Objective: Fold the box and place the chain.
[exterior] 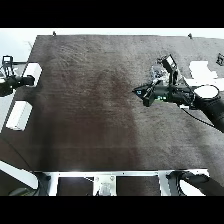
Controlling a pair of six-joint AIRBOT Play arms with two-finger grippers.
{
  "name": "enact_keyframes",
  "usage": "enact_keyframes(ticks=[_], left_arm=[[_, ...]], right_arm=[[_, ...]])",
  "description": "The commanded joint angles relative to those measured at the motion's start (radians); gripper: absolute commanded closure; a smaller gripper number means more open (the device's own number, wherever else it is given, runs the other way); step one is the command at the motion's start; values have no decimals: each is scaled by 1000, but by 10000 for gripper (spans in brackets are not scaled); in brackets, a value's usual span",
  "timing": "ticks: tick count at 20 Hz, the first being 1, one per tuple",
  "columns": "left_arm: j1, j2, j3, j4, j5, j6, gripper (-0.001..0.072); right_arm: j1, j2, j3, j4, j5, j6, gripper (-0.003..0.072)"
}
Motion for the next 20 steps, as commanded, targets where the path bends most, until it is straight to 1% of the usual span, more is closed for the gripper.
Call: enact_keyframes(ticks=[1,4,5,6,7,9,10,11,12,13,14,15,16,17,18,19,20], left_arm=[[0,-2,0,51,-28,8,-11],[3,26,12,133,-62,6,-11],[4,46,12,158,-58,6,-11],[5,72,13,180,-54,6,-11],[8,100,12,203,-55,6,-11],[22,157,12,211,-74,5,-11],[33,188,12,210,-106,-5,-11],[44,219,12,210,-145,-34,12],[53,256,12,209,-212,-58,229],[53,294,12,201,-307,-52,616],[50,335,12,149,-415,-7,690],[47,371,11,66,-512,19,692],[39,417,-2,-34,-572,34,693],[29,472,-32,-116,-592,56,694],[7,544,-80,-159,-560,67,695],[-24,621,-135,-163,-491,68,695],[-65,712,-204,-163,-396,70,694]], right_arm=[[1,-1,0,0,-1,0,530],[0,-1,0,0,-1,0,529],[0,-1,0,0,-1,0,504],[0,-1,0,0,-1,0,427],[0,-1,0,1,-1,0,372],[0,0,0,1,-1,0,373],[0,0,0,1,0,0,376],[0,2,0,2,-1,0,453],[0,10,0,6,-3,0,626],[6,28,0,8,-24,0,667],[20,53,0,7,-64,0,667],[36,91,-1,7,-116,1,668],[47,132,-6,7,-165,3,669],[55,177,-16,7,-225,22,668],[56,220,-32,6,-284,57,669],[56,270,-56,6,-351,94,669],[59,325,-88,7,-420,115,670]])
